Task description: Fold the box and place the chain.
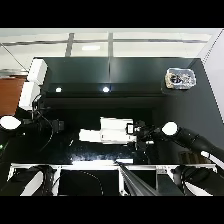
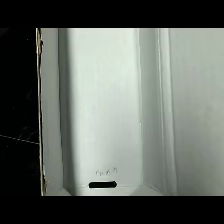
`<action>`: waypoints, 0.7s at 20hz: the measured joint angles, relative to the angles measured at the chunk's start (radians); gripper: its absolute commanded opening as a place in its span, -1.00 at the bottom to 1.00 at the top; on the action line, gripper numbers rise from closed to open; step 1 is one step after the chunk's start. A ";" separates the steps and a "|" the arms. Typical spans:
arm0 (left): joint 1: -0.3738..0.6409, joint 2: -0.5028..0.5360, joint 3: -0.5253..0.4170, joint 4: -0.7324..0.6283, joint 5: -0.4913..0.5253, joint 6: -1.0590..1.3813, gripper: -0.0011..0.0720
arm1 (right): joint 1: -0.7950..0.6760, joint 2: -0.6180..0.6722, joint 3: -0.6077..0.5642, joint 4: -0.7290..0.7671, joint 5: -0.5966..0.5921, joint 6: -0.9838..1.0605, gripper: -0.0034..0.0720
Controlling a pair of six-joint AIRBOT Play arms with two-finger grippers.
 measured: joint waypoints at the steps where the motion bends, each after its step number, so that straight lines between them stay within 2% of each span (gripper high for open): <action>1: 0.012 -0.026 -0.015 -0.018 -0.020 -0.037 -0.88 | 0.000 0.000 0.000 0.000 0.000 0.000 0.36; 4: 0.003 -0.133 -0.039 -0.130 -0.050 -0.034 -0.88 | 0.000 0.000 0.000 0.000 0.000 0.000 0.36; 8: -0.061 -0.285 -0.049 -0.298 -0.055 0.069 -0.88 | 0.000 0.000 0.000 0.000 -0.001 0.000 0.35; 12: -0.134 -0.372 -0.041 -0.386 -0.050 0.134 -0.85 | 0.000 0.000 0.000 0.000 -0.001 0.000 0.36; 14: -0.172 -0.388 -0.024 -0.405 -0.050 0.157 -0.30 | 0.000 0.000 0.000 0.000 -0.002 0.000 0.36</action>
